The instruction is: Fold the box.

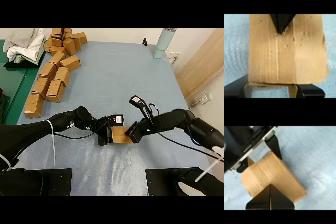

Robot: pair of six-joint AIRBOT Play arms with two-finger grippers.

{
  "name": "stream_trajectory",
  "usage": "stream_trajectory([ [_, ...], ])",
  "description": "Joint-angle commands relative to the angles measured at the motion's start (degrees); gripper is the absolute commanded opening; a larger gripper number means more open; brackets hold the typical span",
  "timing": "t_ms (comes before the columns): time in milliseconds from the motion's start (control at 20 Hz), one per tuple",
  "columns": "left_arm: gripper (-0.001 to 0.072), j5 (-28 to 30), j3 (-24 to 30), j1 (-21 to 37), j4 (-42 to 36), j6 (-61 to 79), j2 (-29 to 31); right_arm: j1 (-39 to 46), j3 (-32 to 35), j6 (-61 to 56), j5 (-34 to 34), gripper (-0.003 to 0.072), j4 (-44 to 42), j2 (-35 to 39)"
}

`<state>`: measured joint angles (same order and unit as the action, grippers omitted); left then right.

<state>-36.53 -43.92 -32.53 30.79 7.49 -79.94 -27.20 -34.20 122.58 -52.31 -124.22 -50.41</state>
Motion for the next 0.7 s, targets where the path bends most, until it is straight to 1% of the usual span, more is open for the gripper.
stream_trajectory([
  [0, 0.0513, 0.00, -0.07, 0.00, 0.02, 0.00, -0.02, -0.07, 4.39, 0.00, 3.23, 0.0001, 0.44, 5.14],
  [300, 0.0513, 0.00, -0.07, 0.00, 0.02, 0.00, -0.02, -0.07, 7.08, 0.98, 7.37, 0.0001, 2.03, 5.49],
  [650, 0.0513, 0.00, -0.07, 0.00, 0.02, 0.00, 0.00, -0.07, 7.15, 0.90, 6.75, 0.0001, 2.32, 4.33],
])
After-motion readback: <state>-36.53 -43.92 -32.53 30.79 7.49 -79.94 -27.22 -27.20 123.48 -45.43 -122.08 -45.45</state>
